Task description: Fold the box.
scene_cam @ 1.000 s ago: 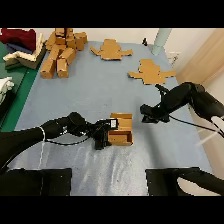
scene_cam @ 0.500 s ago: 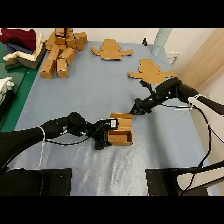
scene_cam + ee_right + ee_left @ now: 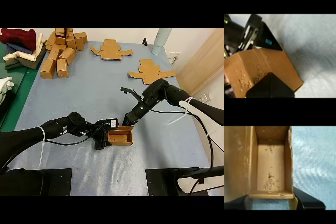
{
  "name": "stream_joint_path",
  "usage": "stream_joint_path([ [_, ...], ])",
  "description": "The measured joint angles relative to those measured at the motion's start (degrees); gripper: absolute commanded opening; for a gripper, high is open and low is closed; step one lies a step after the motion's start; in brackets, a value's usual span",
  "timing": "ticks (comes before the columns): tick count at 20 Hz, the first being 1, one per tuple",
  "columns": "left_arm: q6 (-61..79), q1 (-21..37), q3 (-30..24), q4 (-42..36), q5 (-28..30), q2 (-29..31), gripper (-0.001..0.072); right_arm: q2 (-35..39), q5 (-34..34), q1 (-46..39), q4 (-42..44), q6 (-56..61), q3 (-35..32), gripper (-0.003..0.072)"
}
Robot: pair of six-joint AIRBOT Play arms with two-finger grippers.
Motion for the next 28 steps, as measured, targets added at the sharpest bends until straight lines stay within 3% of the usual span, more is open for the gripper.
stream_joint_path([
  [7, 0.0, 0.0, 0.0, 0.0, 0.0, 0.0, 0.0395, 9.2, 11.5, 7.9, -7.9, -1.1, -7.1, 0.0002],
  [18, 0.0, 0.0, 0.0, 0.0, 0.0, 0.0, 0.0395, 31.0, 38.6, 19.7, -17.1, -6.1, -24.6, 0.0003],
  [22, 0.0, 0.0, 0.0, 0.0, 0.0, 0.0, 0.0395, 39.0, 45.1, 25.0, -22.3, -6.9, -31.0, 0.0003],
  [26, 0.0, 0.0, 0.0, 0.0, 0.0, 0.0, 0.0395, 42.2, 48.9, 29.1, -25.8, -8.1, -34.6, 0.0014],
  [27, 0.0, 0.0, 0.0, 0.0, 0.0, 0.0, 0.0395, 42.2, 49.6, 29.8, -26.3, -8.2, -35.0, 0.0069],
  [28, 0.0, 0.0, 0.0, 0.0, 0.0, 0.0, 0.0395, 42.1, 50.2, 30.3, -26.8, -8.2, -35.3, 0.0304],
])
